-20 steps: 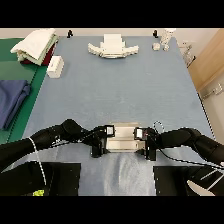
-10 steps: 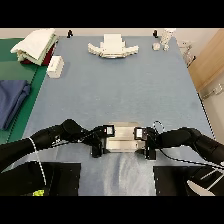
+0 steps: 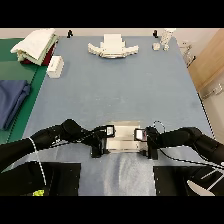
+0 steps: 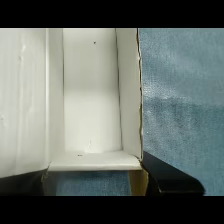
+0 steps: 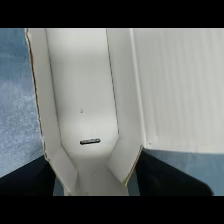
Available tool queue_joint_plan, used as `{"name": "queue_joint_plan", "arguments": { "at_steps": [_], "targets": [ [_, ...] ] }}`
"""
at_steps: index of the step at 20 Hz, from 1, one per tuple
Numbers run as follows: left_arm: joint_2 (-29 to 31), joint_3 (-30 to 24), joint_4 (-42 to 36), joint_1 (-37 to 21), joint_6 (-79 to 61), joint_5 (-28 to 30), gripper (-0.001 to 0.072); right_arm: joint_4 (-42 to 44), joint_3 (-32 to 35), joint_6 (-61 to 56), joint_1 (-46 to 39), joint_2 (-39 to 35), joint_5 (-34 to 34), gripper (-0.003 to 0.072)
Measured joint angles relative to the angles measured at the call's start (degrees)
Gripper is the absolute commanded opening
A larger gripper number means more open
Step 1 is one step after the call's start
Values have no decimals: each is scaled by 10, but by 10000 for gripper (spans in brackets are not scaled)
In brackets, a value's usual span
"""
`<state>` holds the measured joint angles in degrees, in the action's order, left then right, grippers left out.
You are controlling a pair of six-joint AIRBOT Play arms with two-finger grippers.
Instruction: Fold the box.
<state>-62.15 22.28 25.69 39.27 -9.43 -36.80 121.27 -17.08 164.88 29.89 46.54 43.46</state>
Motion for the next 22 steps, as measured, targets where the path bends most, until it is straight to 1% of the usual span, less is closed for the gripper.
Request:
{"name": "queue_joint_plan", "arguments": {
  "at_steps": [4,9,10,11,12,13,16,18,22],
  "targets": [
    [0,0,0,0,-1,0,473,-58,-10,-66,0,-31,45,720],
    [0,0,0,0,-1,1,473,-136,-50,-213,0,-100,157,720],
    [0,0,0,0,-1,1,473,-144,-63,-259,0,-115,176,671],
    [0,0,0,0,0,1,473,-146,-74,-308,0,-127,188,487],
    [0,0,0,0,0,1,473,-140,-84,-364,0,-137,192,224],
    [0,0,0,0,0,2,473,-125,-92,-416,-1,-143,192,57],
    [0,0,0,0,0,2,473,-48,-101,-546,0,-139,166,50],
    [0,0,0,0,0,6,473,-5,-103,-598,1,-120,143,51],
    [0,1,6,0,-4,25,473,42,-105,-657,4,-76,100,51]
  ]
}}
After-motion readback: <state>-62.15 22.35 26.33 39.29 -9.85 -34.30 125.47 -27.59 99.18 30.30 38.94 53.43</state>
